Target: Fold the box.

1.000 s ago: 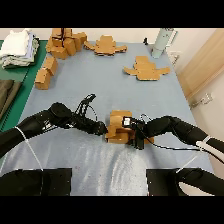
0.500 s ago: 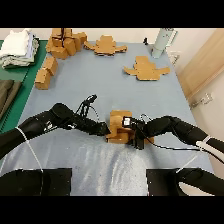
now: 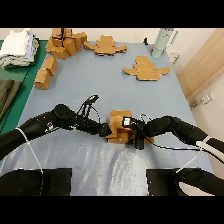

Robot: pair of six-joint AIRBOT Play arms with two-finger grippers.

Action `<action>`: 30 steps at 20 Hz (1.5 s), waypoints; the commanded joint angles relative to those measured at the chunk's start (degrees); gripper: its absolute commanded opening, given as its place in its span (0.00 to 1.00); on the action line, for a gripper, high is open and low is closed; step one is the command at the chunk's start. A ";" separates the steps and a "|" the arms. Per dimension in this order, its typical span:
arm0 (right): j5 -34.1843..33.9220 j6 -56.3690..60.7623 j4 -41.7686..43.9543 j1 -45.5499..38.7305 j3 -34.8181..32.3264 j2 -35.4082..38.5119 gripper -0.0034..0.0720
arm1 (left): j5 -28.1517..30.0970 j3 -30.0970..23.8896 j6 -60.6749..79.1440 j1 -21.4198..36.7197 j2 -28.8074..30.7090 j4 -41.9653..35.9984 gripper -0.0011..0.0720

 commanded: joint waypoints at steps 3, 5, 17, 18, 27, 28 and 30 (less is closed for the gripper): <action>0.02 0.00 0.02 0.02 -0.02 -0.02 0.78 | 2.03 1.53 -12.31 -3.28 -0.02 11.19 0.68; 0.04 0.00 0.02 0.02 -0.02 -0.02 0.78 | 2.05 3.69 -23.02 -5.20 -0.02 20.72 0.68; 0.02 0.00 0.00 0.02 -0.02 -0.02 0.78 | -1.53 14.45 -52.54 -16.85 -7.65 37.22 0.67; 0.04 0.00 0.02 0.02 -0.02 -0.02 0.78 | -3.15 15.67 -54.97 -17.46 -8.31 39.23 0.67; 0.02 0.00 0.02 0.02 -0.02 -0.02 0.78 | -16.57 25.03 -77.68 -20.92 -13.27 53.00 0.66; 0.02 0.00 0.00 0.02 -0.02 -0.02 0.78 | -17.35 25.55 -77.70 -20.94 -13.86 52.98 0.66; 0.02 0.00 0.00 0.02 -0.02 -0.02 0.78 | -17.20 25.75 -77.70 -20.87 -14.67 51.30 0.66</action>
